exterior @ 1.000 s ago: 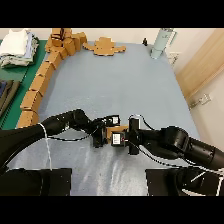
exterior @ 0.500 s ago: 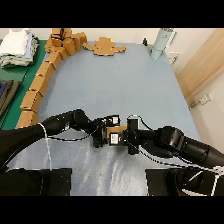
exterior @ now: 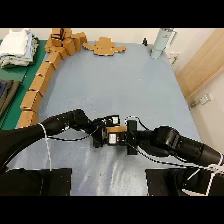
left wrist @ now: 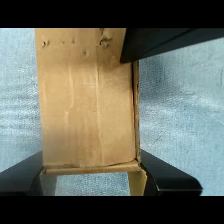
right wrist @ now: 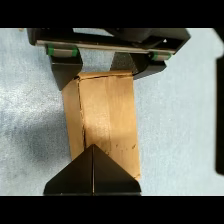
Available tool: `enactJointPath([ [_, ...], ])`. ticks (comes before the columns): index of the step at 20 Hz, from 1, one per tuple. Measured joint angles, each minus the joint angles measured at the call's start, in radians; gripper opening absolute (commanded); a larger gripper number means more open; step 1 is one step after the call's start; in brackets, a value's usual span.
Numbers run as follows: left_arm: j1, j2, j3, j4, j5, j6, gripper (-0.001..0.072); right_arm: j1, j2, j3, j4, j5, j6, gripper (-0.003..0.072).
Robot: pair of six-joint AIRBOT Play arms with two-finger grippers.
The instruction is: Fold the box.
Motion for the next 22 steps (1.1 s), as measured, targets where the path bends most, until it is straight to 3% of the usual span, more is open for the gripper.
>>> enactJointPath([
  [5,0.0,0.0,0.0,0.0,0.0,0.0,0.0524,0.0,0.088,0.002,-0.044,-0.025,0.084,0.0005],
  [12,0.0,0.0,0.0,0.0,0.0,0.0,0.0524,-0.025,0.184,0.002,-0.241,-0.232,0.621,0.0005],
  [17,0.0,0.0,0.0,0.0,0.001,0.0,0.0524,-0.18,0.156,0.002,-0.312,-0.288,1.056,0.0005],
  [22,0.021,0.0,0.021,0.007,0.016,-0.134,0.0524,-0.321,0.139,0.002,-0.327,-0.282,1.269,0.0005],
])
